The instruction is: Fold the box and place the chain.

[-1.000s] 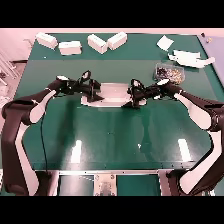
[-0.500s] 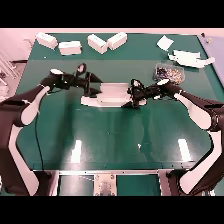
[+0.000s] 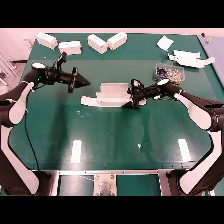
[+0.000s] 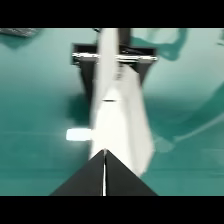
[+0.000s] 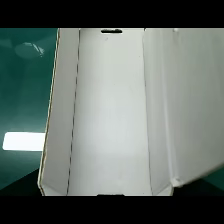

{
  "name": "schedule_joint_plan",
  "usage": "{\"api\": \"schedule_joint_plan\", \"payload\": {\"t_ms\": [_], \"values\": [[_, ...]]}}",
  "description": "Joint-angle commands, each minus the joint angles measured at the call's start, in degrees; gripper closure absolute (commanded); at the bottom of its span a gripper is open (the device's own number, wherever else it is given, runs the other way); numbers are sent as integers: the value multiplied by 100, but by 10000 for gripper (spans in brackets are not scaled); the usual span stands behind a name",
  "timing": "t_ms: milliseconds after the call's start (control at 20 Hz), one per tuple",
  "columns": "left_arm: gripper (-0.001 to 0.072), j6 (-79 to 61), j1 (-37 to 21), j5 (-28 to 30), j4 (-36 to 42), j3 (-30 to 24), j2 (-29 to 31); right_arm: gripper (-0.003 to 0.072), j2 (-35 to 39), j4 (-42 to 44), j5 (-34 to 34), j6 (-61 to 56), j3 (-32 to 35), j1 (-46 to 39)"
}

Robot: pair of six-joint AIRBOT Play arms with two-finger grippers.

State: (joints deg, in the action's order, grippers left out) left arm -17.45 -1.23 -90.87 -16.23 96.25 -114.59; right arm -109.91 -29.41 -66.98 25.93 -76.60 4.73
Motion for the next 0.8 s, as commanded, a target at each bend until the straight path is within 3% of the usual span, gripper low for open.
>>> {"api": "schedule_joint_plan", "payload": {"t_ms": [0, 150, 450, 750], "values": [[693, 417, 76, -879, -293, 11, 20, 129, -4, 0, -2, 0, 2, 4], [694, 734, 474, -673, -293, 11, 20, 128, -4, 0, -2, 0, 2, 4], [690, 992, 929, 817, -219, 11, 17, 129, -4, 0, -2, 0, 2, 4], [690, 981, 1119, 1818, -94, 13, 4, 128, -4, 0, -4, 0, 2, 4]]}}
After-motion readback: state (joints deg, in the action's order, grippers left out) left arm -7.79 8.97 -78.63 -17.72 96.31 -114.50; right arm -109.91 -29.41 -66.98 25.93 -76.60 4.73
